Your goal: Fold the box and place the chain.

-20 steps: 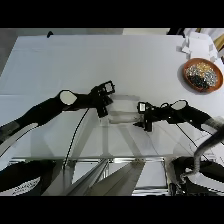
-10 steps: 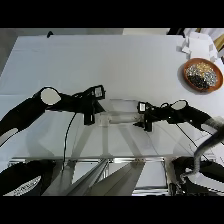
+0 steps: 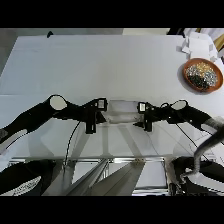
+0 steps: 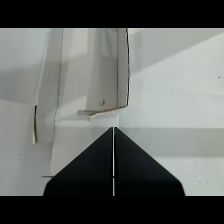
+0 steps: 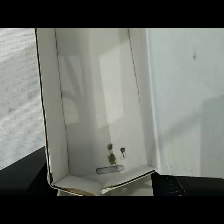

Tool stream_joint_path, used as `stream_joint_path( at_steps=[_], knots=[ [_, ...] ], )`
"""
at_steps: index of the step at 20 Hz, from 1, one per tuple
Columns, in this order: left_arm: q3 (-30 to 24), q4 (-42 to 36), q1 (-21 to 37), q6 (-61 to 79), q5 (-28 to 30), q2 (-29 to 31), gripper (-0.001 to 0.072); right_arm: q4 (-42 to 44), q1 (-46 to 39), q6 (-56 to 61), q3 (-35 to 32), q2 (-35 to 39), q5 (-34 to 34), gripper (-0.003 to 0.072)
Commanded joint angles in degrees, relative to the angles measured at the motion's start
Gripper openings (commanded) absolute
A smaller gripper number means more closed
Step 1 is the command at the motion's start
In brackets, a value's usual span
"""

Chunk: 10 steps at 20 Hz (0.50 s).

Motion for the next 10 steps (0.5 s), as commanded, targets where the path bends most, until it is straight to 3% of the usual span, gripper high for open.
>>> stream_joint_path(
  at_steps=[1,7,9,10],
  knots=[
    [-0.2,6.1,0.3,-7.1,0.7,-0.4,0.0003,-0.1,0.0,0.0,0.0,0.0,0.0,0.0401],
    [-0.2,10.8,1.3,-4.9,2.4,-0.4,0.0015,-0.1,0.0,0.0,0.0,0.0,0.0,0.0401],
    [-0.2,10.9,1.3,0.7,4.0,-0.5,0.0175,-0.1,0.0,0.0,0.0,0.0,0.0,0.0401],
    [-0.2,11.1,1.3,2.6,5.4,-0.5,0.0185,-0.1,0.0,0.0,0.0,0.0,0.0,0.0401]
  ],
)
